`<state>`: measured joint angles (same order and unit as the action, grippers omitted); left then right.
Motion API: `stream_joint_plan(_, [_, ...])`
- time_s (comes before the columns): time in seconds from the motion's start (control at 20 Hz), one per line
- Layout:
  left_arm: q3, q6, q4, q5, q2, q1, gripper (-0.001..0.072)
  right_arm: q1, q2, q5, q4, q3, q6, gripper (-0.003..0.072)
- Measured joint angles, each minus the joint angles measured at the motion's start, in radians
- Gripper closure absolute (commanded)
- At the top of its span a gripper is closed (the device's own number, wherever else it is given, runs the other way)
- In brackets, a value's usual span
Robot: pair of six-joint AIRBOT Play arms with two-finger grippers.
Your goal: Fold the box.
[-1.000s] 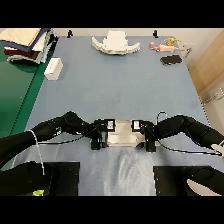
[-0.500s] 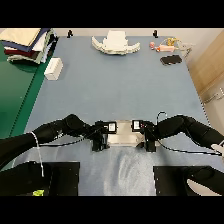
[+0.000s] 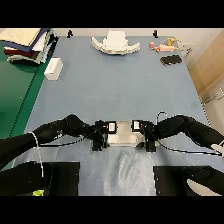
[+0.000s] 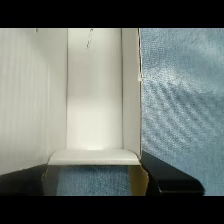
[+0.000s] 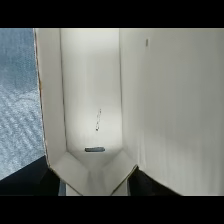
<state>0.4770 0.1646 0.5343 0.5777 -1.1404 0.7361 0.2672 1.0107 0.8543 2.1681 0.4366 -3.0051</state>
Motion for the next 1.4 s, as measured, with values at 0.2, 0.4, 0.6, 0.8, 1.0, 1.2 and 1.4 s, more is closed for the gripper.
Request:
stream_joint_plan(0.2, [0.000, 0.000, 0.000, 0.000, 0.000, 0.000, 0.0237, 0.000, 0.000, 0.000, 0.000, 0.000, 0.000, 0.0187])
stream_joint_plan(0.4, [0.000, 0.000, 0.000, 0.000, 0.000, 0.000, 0.0238, 0.000, 0.000, 0.000, 0.000, 0.000, 0.001, 0.0187])
stream_joint_plan(0.6, [0.000, 0.000, 0.000, 0.000, 0.000, 0.000, 0.0238, 0.000, 0.000, 0.000, 0.000, 0.000, 0.001, 0.0187])
stream_joint_plan(0.8, [0.000, 0.000, 0.000, 0.000, 0.000, 0.000, 0.0238, 0.000, 0.000, 0.000, 0.000, 0.000, 0.001, 0.0187])
stream_joint_plan(1.0, [0.000, 0.000, 0.000, 0.000, 0.000, 0.000, 0.0238, 0.000, 0.000, 0.000, 0.001, 0.000, 0.001, 0.0175])
stream_joint_plan(1.2, [-0.001, 0.000, -0.001, 0.003, -0.001, 0.000, 0.0238, 0.001, -0.001, 0.008, 0.003, 0.000, 0.009, -0.0025])
stream_joint_plan(1.4, [-0.001, 0.000, -0.001, 0.002, -0.001, 0.000, 0.0238, 0.001, -0.003, 0.007, 0.001, 0.001, 0.029, -0.0025])
